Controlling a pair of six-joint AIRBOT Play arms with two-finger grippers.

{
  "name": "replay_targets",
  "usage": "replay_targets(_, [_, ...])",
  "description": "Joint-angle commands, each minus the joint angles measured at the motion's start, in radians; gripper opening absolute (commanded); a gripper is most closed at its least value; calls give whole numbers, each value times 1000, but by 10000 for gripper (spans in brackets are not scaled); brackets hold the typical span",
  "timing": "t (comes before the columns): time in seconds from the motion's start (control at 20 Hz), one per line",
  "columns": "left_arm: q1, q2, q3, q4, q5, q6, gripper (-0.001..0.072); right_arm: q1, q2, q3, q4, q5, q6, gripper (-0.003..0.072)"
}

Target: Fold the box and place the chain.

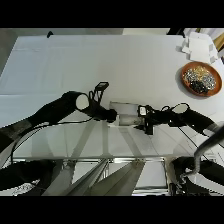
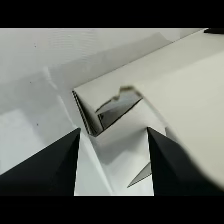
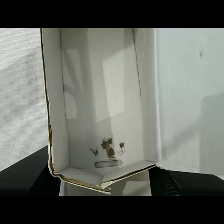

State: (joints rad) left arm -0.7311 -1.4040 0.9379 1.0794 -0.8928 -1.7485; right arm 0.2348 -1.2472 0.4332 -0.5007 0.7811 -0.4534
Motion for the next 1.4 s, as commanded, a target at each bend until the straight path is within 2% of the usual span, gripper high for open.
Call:
replay_targets(0.0, [-25,-57,92,68,-92,-140,433,0,1,0,0,0,0,296])
replay_targets(0.25, [-43,-69,157,134,-111,-282,432,0,1,0,0,0,0,296])
replay_targets(0.55, [-68,-146,246,241,-317,-437,429,0,1,0,0,0,0,296])
replay_targets(0.65, [-87,-161,258,246,-305,-482,369,0,1,0,0,0,0,296])
replay_targets(0.95, [-135,-193,258,274,-272,-531,369,0,1,0,0,0,0,296])
replay_targets(1.25, [-137,-197,258,321,-221,-573,369,0,1,0,0,0,0,296])
replay_targets(1.3, [-139,-197,258,327,-218,-576,359,0,1,0,0,0,0,296])
replay_targets(1.35, [-143,-197,258,336,-217,-586,307,0,1,0,0,0,0,296])
